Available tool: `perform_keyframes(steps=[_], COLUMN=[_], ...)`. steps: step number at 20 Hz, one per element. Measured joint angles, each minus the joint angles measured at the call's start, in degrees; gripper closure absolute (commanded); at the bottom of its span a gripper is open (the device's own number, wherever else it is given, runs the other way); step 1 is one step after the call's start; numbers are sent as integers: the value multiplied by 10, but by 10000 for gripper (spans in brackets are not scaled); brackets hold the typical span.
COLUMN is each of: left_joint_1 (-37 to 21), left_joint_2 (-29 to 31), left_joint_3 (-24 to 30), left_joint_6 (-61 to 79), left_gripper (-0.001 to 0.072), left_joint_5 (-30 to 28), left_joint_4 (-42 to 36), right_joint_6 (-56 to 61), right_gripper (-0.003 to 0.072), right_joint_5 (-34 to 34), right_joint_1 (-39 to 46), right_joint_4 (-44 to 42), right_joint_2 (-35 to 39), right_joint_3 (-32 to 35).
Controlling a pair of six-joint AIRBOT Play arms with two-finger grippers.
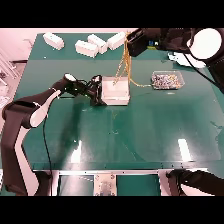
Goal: Fold the box and place the chain.
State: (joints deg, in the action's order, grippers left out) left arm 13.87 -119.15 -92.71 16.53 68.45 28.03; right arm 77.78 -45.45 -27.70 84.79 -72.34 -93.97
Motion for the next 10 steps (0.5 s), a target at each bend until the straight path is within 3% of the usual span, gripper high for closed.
perform_keyframes(steps=[10], left_joint_1=[0], left_joint_2=[0], left_joint_3=[0], left_joint_6=[0], left_gripper=[299], left_joint_5=[0], left_joint_4=[0], right_joint_6=[-15], right_gripper=[682], right_joint_5=[-5], right_joint_1=[-23], right_joint_4=[-1], right_joint_2=[-3], right_joint_3=[-36])
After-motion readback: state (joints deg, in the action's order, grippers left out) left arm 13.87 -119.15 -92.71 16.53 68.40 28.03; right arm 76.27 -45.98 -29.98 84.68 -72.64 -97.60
